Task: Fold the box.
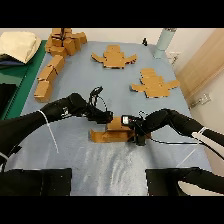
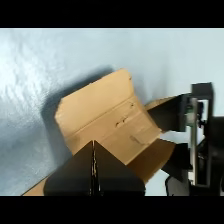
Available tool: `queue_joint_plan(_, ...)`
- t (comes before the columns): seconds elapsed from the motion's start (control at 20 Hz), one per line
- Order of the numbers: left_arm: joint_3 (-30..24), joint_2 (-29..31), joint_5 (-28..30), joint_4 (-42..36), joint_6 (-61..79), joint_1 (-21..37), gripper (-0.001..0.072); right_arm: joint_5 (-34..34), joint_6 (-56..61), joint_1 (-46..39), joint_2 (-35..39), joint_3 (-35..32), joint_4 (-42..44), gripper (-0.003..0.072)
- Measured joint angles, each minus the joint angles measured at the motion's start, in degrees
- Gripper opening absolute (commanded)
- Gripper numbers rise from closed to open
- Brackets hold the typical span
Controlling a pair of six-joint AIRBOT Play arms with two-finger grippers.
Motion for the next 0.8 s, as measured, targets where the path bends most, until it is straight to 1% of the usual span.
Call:
queue_joint_plan(0.15, -1.2, 5.49, -0.52, 0.39, 4.28, 0.74, 0.0016, 0.0, -0.02, 0.0, 0.0, 0.0, 0.0, 0.0455)
queue_joint_plan(0.3, -5.22, 12.41, -0.87, 0.83, 11.23, 2.1, 0.0016, 0.0, -0.02, 0.0, 0.0, 0.0, 0.0, 0.0455)
queue_joint_plan(0.4, -8.04, 16.57, -3.45, 0.87, 19.28, 2.38, 0.0016, 0.0, -0.02, 0.0, 0.0, 0.0, 0.0, 0.0455)
queue_joint_plan(0.55, -11.47, 21.18, -7.26, 1.29, 29.77, 2.32, 0.0016, 0.0, -0.02, 0.0, 0.0, 0.0, -0.02, 0.0455)
queue_joint_plan(0.7, -13.64, 23.41, -9.07, 3.23, 39.1, 0.94, 0.0026, 0.0, -0.02, 0.0, 0.0, 0.0, 0.0, 0.0455)
queue_joint_plan(0.75, -14.62, 23.76, -9.14, 3.69, 42.53, 0.96, 0.0366, 0.0, -0.02, 0.0, 0.0, 0.0, 0.0, 0.0455)
queue_joint_plan(0.8, -16.04, 23.98, -8.31, 3.98, 46.45, 1.09, 0.0672, 0.0, -0.02, 0.0, 0.0, 0.0, 0.0, 0.0455)
